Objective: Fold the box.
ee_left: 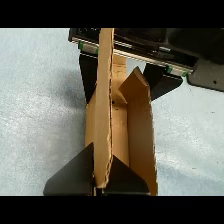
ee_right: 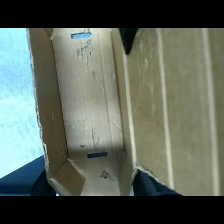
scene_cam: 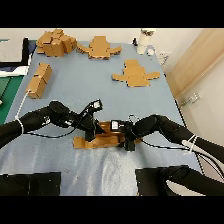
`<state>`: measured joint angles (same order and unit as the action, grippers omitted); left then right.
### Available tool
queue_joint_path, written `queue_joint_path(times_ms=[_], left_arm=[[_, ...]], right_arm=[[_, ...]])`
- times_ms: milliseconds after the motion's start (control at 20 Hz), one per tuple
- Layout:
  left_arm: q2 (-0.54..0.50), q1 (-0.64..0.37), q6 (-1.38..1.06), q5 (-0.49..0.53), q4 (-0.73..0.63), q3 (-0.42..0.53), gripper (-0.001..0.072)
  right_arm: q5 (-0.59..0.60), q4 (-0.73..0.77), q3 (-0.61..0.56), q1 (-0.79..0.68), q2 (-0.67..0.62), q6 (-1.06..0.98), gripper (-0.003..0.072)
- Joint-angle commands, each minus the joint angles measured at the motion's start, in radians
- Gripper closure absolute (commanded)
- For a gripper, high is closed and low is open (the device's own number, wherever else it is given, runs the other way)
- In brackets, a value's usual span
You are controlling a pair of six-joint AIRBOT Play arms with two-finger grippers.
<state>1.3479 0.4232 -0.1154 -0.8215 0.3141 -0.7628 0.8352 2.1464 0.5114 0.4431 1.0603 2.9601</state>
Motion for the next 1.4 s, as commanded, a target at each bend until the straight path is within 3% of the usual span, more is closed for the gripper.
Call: queue_joint_path(times_ms=[0, 50, 950, 1000, 1050, 1100, 1300, 1350], left_arm=[[0.0, 0.001, 0.0, 0.0, 0.0, -0.001, 0.0697], [0.0, 0.001, 0.0, 0.0, 0.0, -0.001, 0.0696], [0.001, 0.001, 0.0, 0.002, -0.007, -0.001, 0.0696], [0.001, 0.001, 0.0, 0.002, -0.007, -0.001, 0.0696], [0.001, 0.001, 0.0, 0.001, -0.007, -0.001, 0.0696], [0.001, 0.001, 0.0, 0.0, -0.007, -0.001, 0.0696], [0.001, 0.001, 0.001, -0.001, -0.007, -0.001, 0.0696], [0.001, 0.001, 0.001, 0.0, -0.007, -0.001, 0.0696]], right_arm=[[0.004, -0.002, 0.0, 0.001, 0.0, 0.0, 0.0195], [0.004, -0.002, 0.0, 0.001, 0.0, 0.0, 0.0249], [0.0, -0.002, 0.0, 0.001, 0.0, -0.002, 0.0244], [0.0, -0.002, 0.0, 0.001, 0.0, -0.002, 0.0222], [-0.004, -0.002, 0.0, 0.001, 0.0, -0.018, 0.0122], [-0.006, -0.002, 0.0, 0.001, 0.0, -0.029, 0.0108], [-0.006, -0.002, 0.0, 0.001, 0.0, -0.029, 0.0124], [-0.005, -0.003, 0.0, 0.001, 0.0, -0.029, 0.0186]])
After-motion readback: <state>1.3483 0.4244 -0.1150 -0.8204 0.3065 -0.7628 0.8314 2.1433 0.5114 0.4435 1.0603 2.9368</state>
